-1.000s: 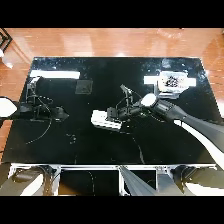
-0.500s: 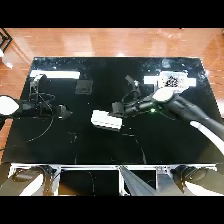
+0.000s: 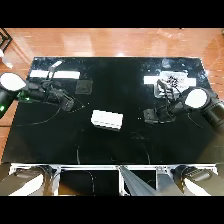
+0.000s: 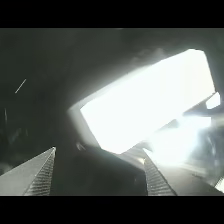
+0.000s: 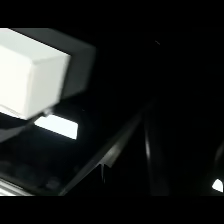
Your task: Fold the box and place the chain.
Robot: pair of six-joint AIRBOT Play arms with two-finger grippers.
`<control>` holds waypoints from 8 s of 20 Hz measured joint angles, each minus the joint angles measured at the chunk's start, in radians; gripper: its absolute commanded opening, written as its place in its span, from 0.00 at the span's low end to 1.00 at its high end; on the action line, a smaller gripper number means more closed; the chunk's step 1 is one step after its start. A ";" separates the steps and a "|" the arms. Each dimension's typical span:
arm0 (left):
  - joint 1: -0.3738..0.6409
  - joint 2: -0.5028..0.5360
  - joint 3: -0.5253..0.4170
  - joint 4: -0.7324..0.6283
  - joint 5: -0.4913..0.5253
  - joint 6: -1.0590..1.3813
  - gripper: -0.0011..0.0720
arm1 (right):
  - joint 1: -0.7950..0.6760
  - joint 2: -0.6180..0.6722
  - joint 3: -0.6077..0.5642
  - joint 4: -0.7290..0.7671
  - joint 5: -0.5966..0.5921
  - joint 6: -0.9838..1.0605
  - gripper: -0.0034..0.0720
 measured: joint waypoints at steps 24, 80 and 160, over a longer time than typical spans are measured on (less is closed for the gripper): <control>-0.373 -0.275 0.087 0.042 0.151 0.772 0.90 | 0.041 0.013 -0.050 -0.060 -0.107 0.050 0.07; -0.363 -0.339 0.087 0.002 0.157 0.710 0.82 | 0.042 0.013 -0.050 -0.060 -0.130 0.049 0.07; 0.014 0.571 -0.271 0.538 0.381 -0.834 0.04 | -0.007 0.446 -0.062 -0.624 -0.161 0.299 0.07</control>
